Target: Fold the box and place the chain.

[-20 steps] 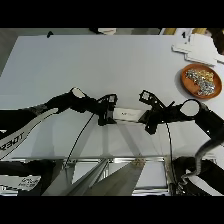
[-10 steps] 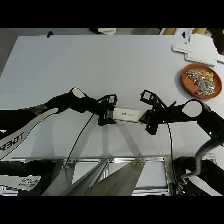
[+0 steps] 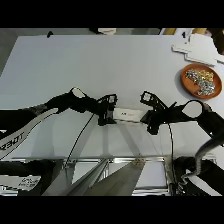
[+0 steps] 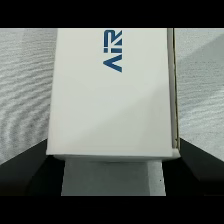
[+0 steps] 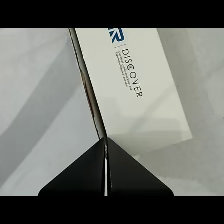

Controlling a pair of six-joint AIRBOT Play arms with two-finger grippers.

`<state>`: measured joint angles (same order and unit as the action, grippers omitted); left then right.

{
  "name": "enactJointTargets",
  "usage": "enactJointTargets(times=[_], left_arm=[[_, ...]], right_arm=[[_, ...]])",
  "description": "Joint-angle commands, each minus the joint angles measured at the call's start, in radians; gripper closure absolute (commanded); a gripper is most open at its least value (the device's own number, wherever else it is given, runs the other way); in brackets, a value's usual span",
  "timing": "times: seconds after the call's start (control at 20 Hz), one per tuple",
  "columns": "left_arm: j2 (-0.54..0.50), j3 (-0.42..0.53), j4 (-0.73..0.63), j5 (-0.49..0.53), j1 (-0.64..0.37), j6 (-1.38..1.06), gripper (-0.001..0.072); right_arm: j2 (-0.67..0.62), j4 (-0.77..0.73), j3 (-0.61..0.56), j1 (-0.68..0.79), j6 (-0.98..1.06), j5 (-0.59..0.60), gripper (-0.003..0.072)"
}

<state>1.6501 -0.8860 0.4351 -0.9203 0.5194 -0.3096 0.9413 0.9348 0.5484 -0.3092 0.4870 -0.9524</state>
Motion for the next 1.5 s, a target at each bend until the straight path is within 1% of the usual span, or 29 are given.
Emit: enactJointTargets(times=[0.0,0.6,1.0,1.1,1.2,1.35,1.4,1.45], left_arm=[[-0.001,-0.001,0.0,0.0,0.0,0.0,0.05],[-0.001,-0.001,0.0,0.0,0.0,0.0,0.05],[-0.001,-0.001,0.0,0.0,0.0,0.0,0.05],[-0.001,-0.001,0.0,0.0,0.0,0.0,0.05],[-0.001,-0.001,0.0,0.0,0.0,0.0,0.05],[-0.001,-0.001,0.0,0.0,0.0,0.0,0.05],[-0.001,-0.001,0.0,0.0,0.0,0.0,0.05],[-0.001,-0.001,0.0,0.0,0.0,0.0,0.05]], right_arm=[[0.002,0.01,0.0,0.0,0.014,0.002,0.0671],[0.062,0.03,-0.002,0.0,0.04,0.002,0.0671],[0.062,0.027,-0.002,0.0,0.04,0.002,0.0671],[0.038,0.023,0.007,0.0,0.059,0.018,0.0671],[-0.005,0.023,0.049,0.035,0.121,-0.004,0.0671],[-0.073,0.042,0.113,0.167,0.246,-0.081,0.0671],[-0.09,0.069,0.117,0.227,0.304,-0.093,0.0671],[-0.097,0.128,0.117,0.282,0.373,-0.103,0.0671]])
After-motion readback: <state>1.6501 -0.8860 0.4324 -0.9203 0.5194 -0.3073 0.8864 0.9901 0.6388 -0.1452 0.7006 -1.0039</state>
